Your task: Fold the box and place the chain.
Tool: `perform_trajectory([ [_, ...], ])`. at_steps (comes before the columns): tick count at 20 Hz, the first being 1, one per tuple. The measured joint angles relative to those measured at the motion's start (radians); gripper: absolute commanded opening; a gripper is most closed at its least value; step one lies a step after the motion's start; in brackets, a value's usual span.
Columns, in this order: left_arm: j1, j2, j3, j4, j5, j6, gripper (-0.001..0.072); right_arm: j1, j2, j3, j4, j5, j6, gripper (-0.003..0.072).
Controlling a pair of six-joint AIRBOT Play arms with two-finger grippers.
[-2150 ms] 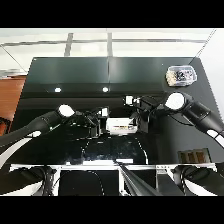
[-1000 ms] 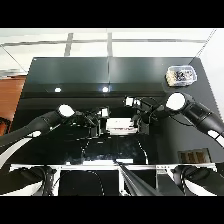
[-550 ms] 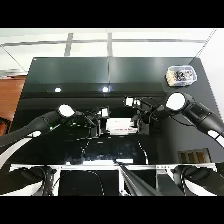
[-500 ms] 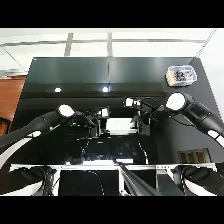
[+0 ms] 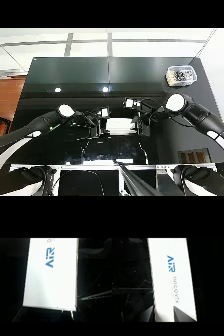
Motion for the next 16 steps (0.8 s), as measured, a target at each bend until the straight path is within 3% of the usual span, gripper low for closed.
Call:
perform_trajectory([
  [5, 0.000, 0.000, 0.000, 0.000, 0.000, 0.000, 0.0360, 0.003, 0.006, -0.008, 0.000, 0.002, 0.023, 0.0310],
  [8, 0.000, 0.000, 0.000, -0.001, 0.000, -0.003, 0.0360, -0.012, 0.039, 0.013, 0.005, 0.031, 0.159, 0.0308],
  [9, 0.000, 0.000, 0.000, -0.001, 0.000, -0.003, 0.0360, -0.027, 0.052, 0.018, 0.003, 0.051, 0.232, 0.0264],
  [10, 0.000, 0.000, 0.000, -0.001, 0.000, -0.002, 0.0360, -0.046, 0.062, 0.020, 0.005, 0.075, 0.301, 0.0030],
  [13, 0.000, 0.000, 0.000, -0.001, 0.000, -0.002, 0.0360, -0.113, 0.079, -0.018, 0.069, 0.148, 0.470, 0.0015],
  [16, 0.000, 0.000, 0.000, -0.001, 0.000, -0.002, 0.0360, -0.144, 0.082, -0.109, 0.267, 0.109, 0.546, 0.0016],
])
